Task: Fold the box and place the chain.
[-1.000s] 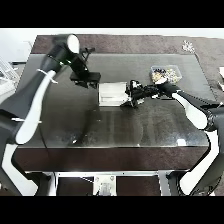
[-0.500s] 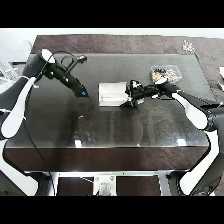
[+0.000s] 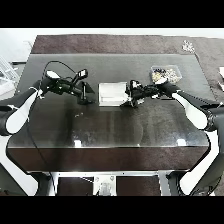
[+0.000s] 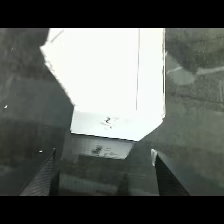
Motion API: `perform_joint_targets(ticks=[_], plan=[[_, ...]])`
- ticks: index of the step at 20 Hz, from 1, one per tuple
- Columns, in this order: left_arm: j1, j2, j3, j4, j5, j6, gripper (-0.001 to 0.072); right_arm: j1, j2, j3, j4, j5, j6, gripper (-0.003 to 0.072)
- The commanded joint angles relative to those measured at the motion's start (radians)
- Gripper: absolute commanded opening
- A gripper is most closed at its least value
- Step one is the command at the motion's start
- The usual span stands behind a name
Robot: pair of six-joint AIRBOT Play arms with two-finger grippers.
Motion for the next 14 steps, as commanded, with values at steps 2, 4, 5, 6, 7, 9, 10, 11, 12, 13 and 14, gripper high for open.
perform_joint_targets(ticks=[2, 4, 5, 6, 7, 9, 10, 11, 12, 13, 14], plan=[[-0.001, -0.019, -0.014, -0.100, 0.014, 0.201, 0.0720, 0.000, 0.000, 0.000, 0.000, 0.000, 0.000, 0.0591], [-0.003, -0.021, -0.014, -0.120, 0.010, 0.238, 0.0720, 0.000, 0.000, 0.000, 0.000, 0.000, 0.000, 0.0591], [-0.006, -0.029, -0.014, -0.121, 0.001, 0.250, 0.0720, 0.000, 0.000, 0.000, 0.000, 0.000, 0.000, 0.0591], [-0.010, -0.043, -0.014, -0.131, -0.015, 0.251, 0.0720, 0.000, 0.000, 0.000, 0.000, 0.000, 0.000, 0.0591], [-0.012, -0.056, -0.014, -0.148, -0.027, 0.254, 0.0720, 0.000, 0.000, 0.000, 0.000, 0.000, 0.000, 0.0591], [-0.013, -0.077, -0.014, -0.188, -0.043, 0.265, 0.0720, 0.000, 0.000, 0.000, 0.000, 0.000, 0.000, 0.0591], [-0.014, -0.080, -0.014, -0.195, -0.039, 0.266, 0.0720, 0.000, 0.000, 0.000, 0.000, 0.000, 0.000, 0.0591], [-0.020, -0.080, -0.014, -0.193, -0.035, 0.265, 0.0720, 0.000, 0.000, 0.000, 0.000, 0.000, 0.000, 0.0591], [-0.027, -0.080, -0.014, -0.193, -0.033, 0.265, 0.0720, 0.000, 0.000, 0.000, 0.000, 0.000, 0.000, 0.0591], [-0.033, -0.080, -0.014, -0.188, -0.026, 0.265, 0.0720, 0.001, 0.000, 0.000, 0.000, 0.000, 0.000, 0.0591], [-0.039, -0.082, -0.014, -0.185, -0.011, 0.265, 0.0720, 0.001, 0.000, 0.000, 0.000, 0.000, 0.000, 0.0591]])
